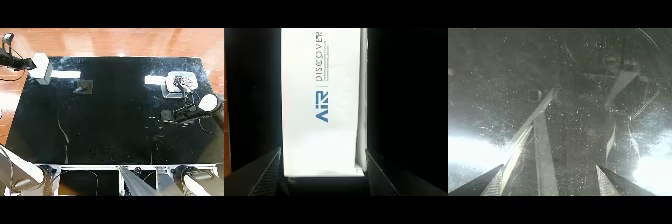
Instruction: Fold the box and place the chain.
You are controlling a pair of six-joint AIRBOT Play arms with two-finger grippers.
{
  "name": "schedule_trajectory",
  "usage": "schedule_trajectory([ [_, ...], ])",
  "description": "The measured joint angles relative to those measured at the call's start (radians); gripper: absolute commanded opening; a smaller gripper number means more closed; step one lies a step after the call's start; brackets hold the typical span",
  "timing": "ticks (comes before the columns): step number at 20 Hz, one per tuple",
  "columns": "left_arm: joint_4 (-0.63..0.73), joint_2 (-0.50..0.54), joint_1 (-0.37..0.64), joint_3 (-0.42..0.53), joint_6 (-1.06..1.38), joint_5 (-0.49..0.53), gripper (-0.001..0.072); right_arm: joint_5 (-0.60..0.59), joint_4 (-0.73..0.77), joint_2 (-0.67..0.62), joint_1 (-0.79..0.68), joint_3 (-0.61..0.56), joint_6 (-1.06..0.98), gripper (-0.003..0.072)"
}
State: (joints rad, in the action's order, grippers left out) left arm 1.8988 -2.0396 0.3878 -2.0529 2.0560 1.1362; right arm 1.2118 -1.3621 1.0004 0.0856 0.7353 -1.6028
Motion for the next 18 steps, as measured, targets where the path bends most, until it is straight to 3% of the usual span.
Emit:
schedule_trajectory([
  [4,-0.024,0.086,0.002,-0.001,-0.074,0.066,0.057,0.002,-0.004,0.0,0.0,0.034,0.041,0.0719],
  [5,-0.003,0.106,0.001,-0.001,-0.111,0.1,0.0366,-0.006,-0.007,0.0,0.0,0.059,0.053,0.0719],
  [6,0.032,0.121,-0.002,0.0,-0.144,0.138,0.0087,-0.019,-0.01,0.0,0.0,0.088,0.063,0.0719],
  [7,0.079,0.133,-0.012,0.002,-0.172,0.196,0.0019,-0.029,-0.017,0.0,0.0,0.12,0.077,0.0719],
  [9,0.167,0.158,-0.054,0.004,-0.203,0.308,0.0018,-0.044,-0.021,0.0,0.0,0.191,0.103,0.0717],
  [10,0.189,0.179,-0.087,0.011,-0.214,0.36,0.0018,-0.042,-0.026,0.0,0.0,0.226,0.114,0.0555],
  [11,0.197,0.211,-0.127,0.026,-0.225,0.393,0.0018,-0.037,-0.026,0.0,0.0,0.257,0.127,0.0269],
  [12,0.199,0.25,-0.169,0.045,-0.232,0.407,0.0018,-0.022,-0.026,0.0,0.0,0.279,0.135,0.003],
  [15,0.154,0.443,-0.316,0.2,-0.243,0.357,0.0018,0.046,-0.023,0.0,0.009,0.318,0.172,0.0041],
  [18,0.096,0.727,-0.462,0.531,-0.254,0.177,0.0018,0.092,-0.021,-0.002,0.038,0.322,0.143,0.0041],
])
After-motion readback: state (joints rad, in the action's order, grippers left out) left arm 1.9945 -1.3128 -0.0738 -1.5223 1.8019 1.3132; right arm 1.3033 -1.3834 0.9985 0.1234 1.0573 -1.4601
